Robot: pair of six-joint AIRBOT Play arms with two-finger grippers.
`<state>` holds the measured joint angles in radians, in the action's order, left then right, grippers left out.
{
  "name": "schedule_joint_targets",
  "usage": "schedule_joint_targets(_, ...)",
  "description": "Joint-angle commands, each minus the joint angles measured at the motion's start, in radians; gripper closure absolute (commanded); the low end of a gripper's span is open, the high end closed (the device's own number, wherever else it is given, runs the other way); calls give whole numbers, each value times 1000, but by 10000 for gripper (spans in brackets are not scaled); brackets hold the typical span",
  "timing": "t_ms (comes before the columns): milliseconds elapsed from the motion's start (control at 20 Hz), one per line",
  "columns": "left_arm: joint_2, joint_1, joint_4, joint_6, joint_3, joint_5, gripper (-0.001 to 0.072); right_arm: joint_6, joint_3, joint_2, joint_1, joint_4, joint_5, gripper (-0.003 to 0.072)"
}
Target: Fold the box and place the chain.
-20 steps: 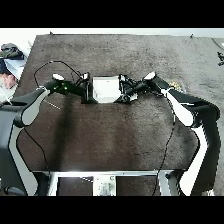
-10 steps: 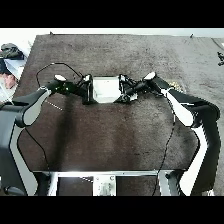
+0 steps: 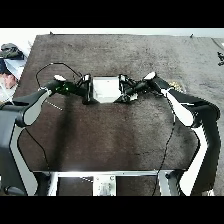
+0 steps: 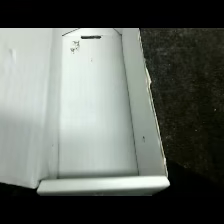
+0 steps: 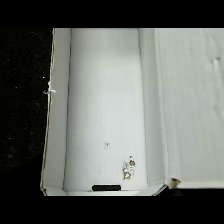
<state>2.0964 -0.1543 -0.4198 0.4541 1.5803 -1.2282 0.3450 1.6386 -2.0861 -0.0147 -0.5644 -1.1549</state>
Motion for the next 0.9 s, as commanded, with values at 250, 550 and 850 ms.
schedule_joint_targets(250,2,-15,1,-2,0,5,-9,-1,0,0,-1,0,-1,315)
schedule_joint_targets(550,2,-19,-6,-12,0,24,-9,-1,0,0,-1,0,-1,315)
schedule_joint_targets(850,2,-18,-20,-35,0,25,-9,-1,0,0,-1,0,-1,315)
